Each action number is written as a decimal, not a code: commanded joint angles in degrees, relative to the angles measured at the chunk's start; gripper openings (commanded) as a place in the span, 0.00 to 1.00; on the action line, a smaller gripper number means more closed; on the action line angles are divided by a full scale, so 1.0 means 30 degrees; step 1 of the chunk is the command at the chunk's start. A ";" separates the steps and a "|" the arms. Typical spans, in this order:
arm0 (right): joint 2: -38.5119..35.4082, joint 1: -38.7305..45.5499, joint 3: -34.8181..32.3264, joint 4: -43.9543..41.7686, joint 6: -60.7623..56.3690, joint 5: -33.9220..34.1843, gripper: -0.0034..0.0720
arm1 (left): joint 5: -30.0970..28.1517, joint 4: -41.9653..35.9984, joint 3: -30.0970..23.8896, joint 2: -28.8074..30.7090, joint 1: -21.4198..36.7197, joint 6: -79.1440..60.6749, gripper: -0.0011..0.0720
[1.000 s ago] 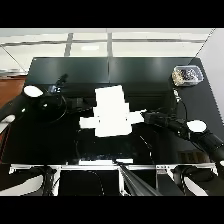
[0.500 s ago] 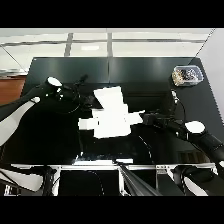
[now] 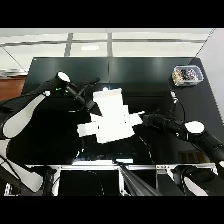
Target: Fold the box and place the chain.
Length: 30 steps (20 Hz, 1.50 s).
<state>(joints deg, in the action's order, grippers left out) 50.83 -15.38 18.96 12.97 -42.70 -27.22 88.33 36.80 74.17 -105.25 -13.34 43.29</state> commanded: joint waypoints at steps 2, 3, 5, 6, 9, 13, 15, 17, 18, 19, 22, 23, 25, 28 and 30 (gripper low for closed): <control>-0.0036 0.0015 0.0175 0.1749 -0.0029 -0.0364 0.46 | 0.0809 0.0962 0.0816 -0.0189 -0.0255 -0.0466 0.05; -0.0095 0.0087 0.0503 0.2929 -0.0029 -0.0750 0.97 | 0.0787 0.1071 0.0882 -0.0051 -0.0262 -0.0372 0.05; -0.0335 0.0780 0.1967 0.6594 -0.0044 -0.2973 0.98 | 0.0772 0.1377 0.0845 0.0627 -0.0291 -0.0102 0.04; -0.0459 0.1217 0.2827 0.8429 -0.0044 -0.4131 0.98 | 0.0714 0.1588 0.0678 0.1144 -0.0357 0.0000 0.04; -0.0801 0.2324 0.5348 1.3755 -0.0022 -0.7198 0.98 | -0.1719 0.1333 -0.2222 0.4226 -0.0743 -0.1341 0.04; -0.0823 0.2484 0.6244 1.6502 0.1479 -0.8014 0.98 | -0.8349 -0.0423 -0.7708 0.9311 -0.1355 -0.7395 0.05; -0.0823 0.2455 0.6229 1.6087 0.3096 -0.8007 0.98 | -0.9879 0.0809 -0.8444 1.0163 -0.1829 -1.1562 0.05; -0.0823 0.2448 0.6229 1.6014 0.4029 -0.8007 0.98 | -1.0637 0.1071 -0.8429 0.9959 -0.2222 -1.3340 0.05; -0.0823 0.2448 0.6229 1.6050 0.4437 -0.8014 0.98 | -1.1351 0.1093 -0.8437 0.9785 -0.2441 -1.3413 0.05; -0.0823 0.2441 0.6229 1.6007 0.4758 -0.8014 0.98 | -1.2196 0.1093 -0.8437 0.9551 -0.2659 -1.3413 0.05; -0.0823 0.2346 0.6207 1.4936 0.5581 -0.8123 0.98 | -1.3267 0.1086 -0.8422 0.8772 -0.3089 -1.3413 0.05; -0.0816 0.2200 0.6113 1.4506 0.6127 -0.8160 0.98 | -1.3231 0.1078 -0.8422 0.8473 -0.3133 -1.3413 0.05; -0.0772 0.1727 0.5559 1.3748 0.7140 -0.8145 0.98 | -1.3231 0.1151 -0.8422 0.8000 -0.3133 -1.3413 0.05; -0.0772 0.0532 0.4146 1.3457 0.8510 -0.7868 0.98 | -1.3391 0.1166 -0.8422 0.7730 -0.3133 -1.3413 0.05; -0.0692 -0.0386 0.3344 1.3457 0.9260 -0.7329 0.98 | -1.3741 0.1209 -0.8422 0.7570 -0.3126 -1.3406 0.05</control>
